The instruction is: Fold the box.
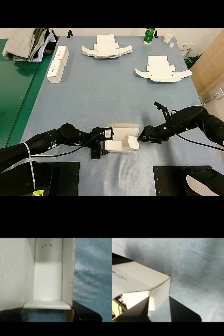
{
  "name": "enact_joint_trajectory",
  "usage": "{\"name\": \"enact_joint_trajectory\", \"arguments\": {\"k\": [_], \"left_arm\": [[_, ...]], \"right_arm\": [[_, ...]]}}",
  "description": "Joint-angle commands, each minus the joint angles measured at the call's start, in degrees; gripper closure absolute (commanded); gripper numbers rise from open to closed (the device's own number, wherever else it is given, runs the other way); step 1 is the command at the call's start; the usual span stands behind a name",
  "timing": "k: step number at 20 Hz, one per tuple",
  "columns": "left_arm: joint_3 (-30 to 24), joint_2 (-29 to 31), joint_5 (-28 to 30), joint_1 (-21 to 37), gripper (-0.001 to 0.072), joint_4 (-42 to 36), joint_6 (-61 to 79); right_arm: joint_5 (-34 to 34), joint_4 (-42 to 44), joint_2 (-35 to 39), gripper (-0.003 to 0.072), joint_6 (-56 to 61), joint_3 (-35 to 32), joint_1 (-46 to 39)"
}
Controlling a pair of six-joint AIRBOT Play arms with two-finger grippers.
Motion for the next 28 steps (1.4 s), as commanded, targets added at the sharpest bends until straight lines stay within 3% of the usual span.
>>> {"name": "enact_joint_trajectory", "arguments": {"k": [1, 8, 12, 15, 23, 28], "left_arm": [[0.0, 0.0, 0.0, 0.0, 0.02, 0.0, 0.0], [0.0, 0.0, 0.0, 0.0, 0.02, 0.0, 0.0], [0.0, 0.0, 0.0, 0.0, 0.02, 0.0, 0.0], [0.0, 0.0, 0.0, 0.0, 0.02, 0.0, 0.0], [0.0, 0.0, 0.0, 0.0, 0.02, 0.0, 0.0], [0.0, 0.0, 0.0, 0.0, 0.02, 0.0, 0.0]], "right_arm": [[1.1, -0.2, 0.0, 0.0309, 0.5, 0.4, 3.4], [10.2, -13.2, 0.0, 0.0352, 19.1, 3.4, 19.5], [9.2, -33.1, -0.3, 0.0352, 41.9, 8.7, 30.6], [5.7, -41.3, -2.5, 0.0352, 53.5, 12.3, 36.2], [0.2, -44.7, -18.2, 0.0352, 64.9, 21.3, 45.0], [-0.3, -48.0, -21.3, 0.0375, 67.6, 22.5, 45.4]]}}
